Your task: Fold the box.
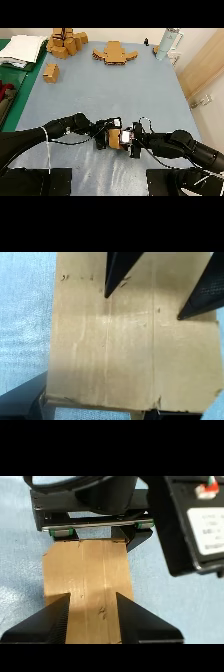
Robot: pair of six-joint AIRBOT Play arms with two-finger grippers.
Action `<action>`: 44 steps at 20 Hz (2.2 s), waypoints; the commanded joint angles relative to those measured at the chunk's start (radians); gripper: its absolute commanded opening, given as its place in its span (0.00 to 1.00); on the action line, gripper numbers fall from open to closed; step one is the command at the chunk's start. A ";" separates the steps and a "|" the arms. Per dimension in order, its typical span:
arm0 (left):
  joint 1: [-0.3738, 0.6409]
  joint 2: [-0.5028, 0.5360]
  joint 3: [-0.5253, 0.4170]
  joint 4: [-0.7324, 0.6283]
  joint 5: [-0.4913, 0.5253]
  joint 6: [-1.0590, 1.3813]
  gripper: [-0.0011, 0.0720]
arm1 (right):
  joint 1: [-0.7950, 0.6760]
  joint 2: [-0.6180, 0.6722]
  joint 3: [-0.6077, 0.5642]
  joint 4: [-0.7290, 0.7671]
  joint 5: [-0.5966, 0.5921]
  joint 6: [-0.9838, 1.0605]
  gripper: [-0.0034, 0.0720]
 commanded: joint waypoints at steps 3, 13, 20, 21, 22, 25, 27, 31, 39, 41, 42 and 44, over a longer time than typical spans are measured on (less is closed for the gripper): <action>-0.001 -0.001 0.000 0.000 0.000 0.000 0.51 | 0.001 0.005 -0.001 -0.010 0.004 -0.013 0.70; -0.001 -0.001 0.000 0.000 0.000 0.000 0.51 | 0.014 0.079 0.003 0.031 -0.002 -0.051 0.70; -0.001 -0.001 0.000 0.000 0.001 0.000 0.52 | 0.015 0.039 0.003 0.027 -0.005 -0.066 0.70; -0.001 -0.001 0.000 0.000 0.001 0.000 0.51 | 0.015 0.032 0.003 0.027 -0.009 -0.080 0.70; -0.001 -0.001 0.000 0.000 0.001 0.000 0.51 | 0.015 0.026 0.003 0.027 -0.012 -0.097 0.70; -0.001 -0.001 0.000 0.000 0.000 0.000 0.52 | 0.015 0.019 0.003 0.026 -0.013 -0.137 0.70; -0.001 -0.001 0.000 0.000 0.000 0.000 0.51 | 0.015 0.018 0.003 0.023 -0.014 -0.137 0.79; -0.001 -0.001 0.000 0.000 0.000 0.000 0.51 | 0.014 0.011 0.003 0.000 -0.014 -0.137 0.79; -0.001 -0.001 0.000 0.000 0.000 0.000 0.51 | 0.015 0.013 0.003 0.002 0.003 -0.136 0.79; -0.001 -0.001 0.000 0.000 0.000 0.000 0.52 | 0.015 0.027 0.003 0.018 -0.006 -0.135 0.81; -0.001 -0.001 0.000 0.000 0.000 0.000 0.52 | 0.015 0.032 0.003 0.031 -0.008 -0.135 0.89; -0.001 -0.001 0.000 0.000 0.000 0.000 0.51 | 0.015 0.047 0.003 0.063 -0.011 -0.135 0.89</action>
